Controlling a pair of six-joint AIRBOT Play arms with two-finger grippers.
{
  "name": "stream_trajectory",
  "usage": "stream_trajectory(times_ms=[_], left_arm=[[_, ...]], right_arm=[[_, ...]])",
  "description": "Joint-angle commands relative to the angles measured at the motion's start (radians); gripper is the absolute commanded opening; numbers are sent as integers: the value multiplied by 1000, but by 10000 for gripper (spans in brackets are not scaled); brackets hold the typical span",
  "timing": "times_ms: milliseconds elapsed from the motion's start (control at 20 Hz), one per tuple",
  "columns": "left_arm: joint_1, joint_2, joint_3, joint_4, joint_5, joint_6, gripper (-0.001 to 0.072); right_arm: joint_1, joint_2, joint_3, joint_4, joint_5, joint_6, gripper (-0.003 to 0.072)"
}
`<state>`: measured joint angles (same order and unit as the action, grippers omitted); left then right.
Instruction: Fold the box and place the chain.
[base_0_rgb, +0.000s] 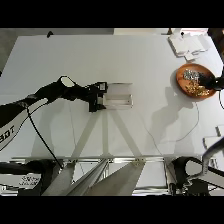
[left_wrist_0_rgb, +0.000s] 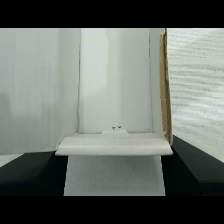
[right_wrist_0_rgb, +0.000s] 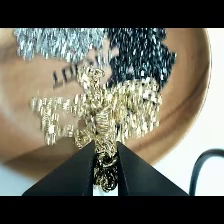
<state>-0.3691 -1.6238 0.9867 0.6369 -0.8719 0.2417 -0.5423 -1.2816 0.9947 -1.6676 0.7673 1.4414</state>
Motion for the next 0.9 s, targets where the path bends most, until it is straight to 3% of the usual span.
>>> stream_trajectory(times_ms=[0, 450, 850], left_arm=[[0, 0, 0, 0, 0, 0, 373], [0, 0, 0, 0, 0, 0, 373], [0, 0, 0, 0, 0, 0, 373]], right_arm=[[56, 43, 0, 1, 140, -129, 5], [366, 99, 0, 76, 239, -129, 4], [596, 99, 0, 79, 241, -46, 5]])
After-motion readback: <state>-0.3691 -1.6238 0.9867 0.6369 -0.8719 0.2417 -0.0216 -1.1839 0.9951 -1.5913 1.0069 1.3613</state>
